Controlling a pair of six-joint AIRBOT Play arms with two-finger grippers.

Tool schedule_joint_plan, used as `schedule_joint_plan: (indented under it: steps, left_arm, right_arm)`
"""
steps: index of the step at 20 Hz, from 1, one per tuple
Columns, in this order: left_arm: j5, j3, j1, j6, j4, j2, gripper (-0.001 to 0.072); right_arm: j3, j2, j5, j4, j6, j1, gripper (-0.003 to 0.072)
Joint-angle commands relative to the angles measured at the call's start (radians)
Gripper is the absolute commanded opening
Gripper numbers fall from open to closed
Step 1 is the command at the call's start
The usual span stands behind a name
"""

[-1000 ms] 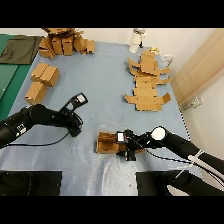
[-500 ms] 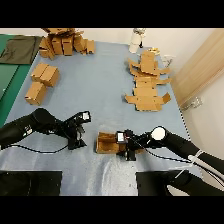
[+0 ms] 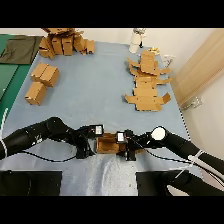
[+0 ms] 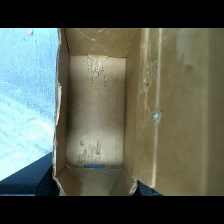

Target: Fold the box.

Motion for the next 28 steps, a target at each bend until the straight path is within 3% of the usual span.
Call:
schedule_joint_plan:
  steps: [1,17,25,26,28]
  left_arm:
    - [0.078,0.0,-0.048,0.003,-0.002,-0.001,0.072]
    - [0.08,0.0,-0.089,0.001,-0.004,-0.053,0.072]
    - [0.138,0.0,-0.089,-0.009,-0.013,-0.053,0.0717]
    - [0.138,0.0,-0.089,-0.009,-0.013,-0.053,0.0623]
    - [0.137,0.0,-0.089,-0.009,-0.012,-0.053,0.0597]
  right_arm:
    - [0.0,0.0,0.0,0.0,-0.001,0.0,0.045]
    - [0.0,0.0,0.0,0.0,-0.001,0.0,0.045]
    - [0.0,0.0,0.0,0.0,-0.001,0.0,0.045]
    - [0.0,0.0,0.0,0.0,-0.001,0.0,0.045]
    - [0.0,0.0,0.0,0.0,-0.001,0.0,0.045]
